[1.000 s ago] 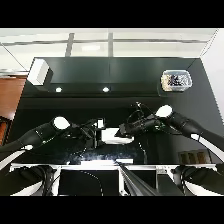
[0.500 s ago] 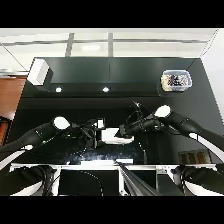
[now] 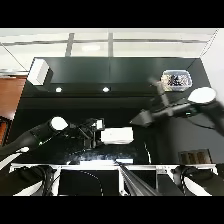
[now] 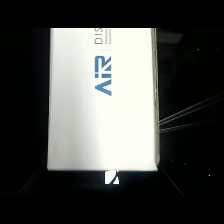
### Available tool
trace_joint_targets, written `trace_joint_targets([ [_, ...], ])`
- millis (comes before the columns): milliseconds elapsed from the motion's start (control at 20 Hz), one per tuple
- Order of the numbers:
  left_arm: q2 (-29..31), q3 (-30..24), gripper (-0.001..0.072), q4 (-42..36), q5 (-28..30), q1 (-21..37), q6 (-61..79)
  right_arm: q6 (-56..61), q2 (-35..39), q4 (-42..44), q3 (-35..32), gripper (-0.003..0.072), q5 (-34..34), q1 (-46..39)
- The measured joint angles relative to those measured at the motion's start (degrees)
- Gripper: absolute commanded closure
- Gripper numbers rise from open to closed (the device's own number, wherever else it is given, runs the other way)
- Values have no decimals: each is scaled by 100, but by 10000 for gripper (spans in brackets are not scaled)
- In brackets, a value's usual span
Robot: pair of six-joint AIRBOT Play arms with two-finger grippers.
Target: Fold the box and place the chain.
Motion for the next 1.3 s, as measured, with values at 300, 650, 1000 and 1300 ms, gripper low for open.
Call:
trace_joint_targets([
  [300,942,162,-3,970,-885,144,-1167,101,649,-511,131,674,544,-1609],
  [650,691,796,-2,903,-627,-378,-1976,107,758,-890,149,674,337,-2028],
  [1000,-345,1322,-2,660,-74,-887,-1882,120,769,-955,149,674,234,-2072],
  [1300,-584,1421,-2,623,-42,-1032,-1886,120,769,-964,149,674,197,-2076],
])
